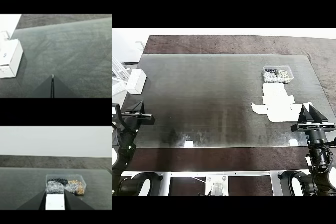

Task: Fold the box and place the chain.

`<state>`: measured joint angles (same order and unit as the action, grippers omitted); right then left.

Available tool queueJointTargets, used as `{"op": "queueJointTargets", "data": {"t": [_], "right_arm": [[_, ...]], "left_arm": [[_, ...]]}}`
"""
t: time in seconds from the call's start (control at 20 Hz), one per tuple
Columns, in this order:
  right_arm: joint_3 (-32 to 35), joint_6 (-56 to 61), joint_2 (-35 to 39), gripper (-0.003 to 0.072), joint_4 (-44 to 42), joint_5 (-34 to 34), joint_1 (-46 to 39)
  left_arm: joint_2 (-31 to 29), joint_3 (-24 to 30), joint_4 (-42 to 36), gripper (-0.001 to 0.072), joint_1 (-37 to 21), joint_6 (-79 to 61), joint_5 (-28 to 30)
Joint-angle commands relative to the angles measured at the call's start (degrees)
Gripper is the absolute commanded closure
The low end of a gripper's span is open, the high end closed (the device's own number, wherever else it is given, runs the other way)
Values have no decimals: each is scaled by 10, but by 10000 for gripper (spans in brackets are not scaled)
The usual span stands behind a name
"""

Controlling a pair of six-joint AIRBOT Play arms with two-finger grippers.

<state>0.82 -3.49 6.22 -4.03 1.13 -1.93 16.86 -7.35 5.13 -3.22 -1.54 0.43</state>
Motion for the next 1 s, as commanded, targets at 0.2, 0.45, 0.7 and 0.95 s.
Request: {"op": "queueJointTargets", "data": {"t": [0.2,0.45,0.7,0.95], "right_arm": [[-21,31,-23,370,-9,-19,0],[-162,-17,-270,317,-9,-58,-6],[-342,0,-547,310,-8,53,-126],[-442,307,-696,304,314,286,-309]], "left_arm": [[0,0,0,688,0,0,0],[0,0,0,688,0,0,0],[0,0,0,688,0,0,1],[0,0,0,688,0,0,0]]}}
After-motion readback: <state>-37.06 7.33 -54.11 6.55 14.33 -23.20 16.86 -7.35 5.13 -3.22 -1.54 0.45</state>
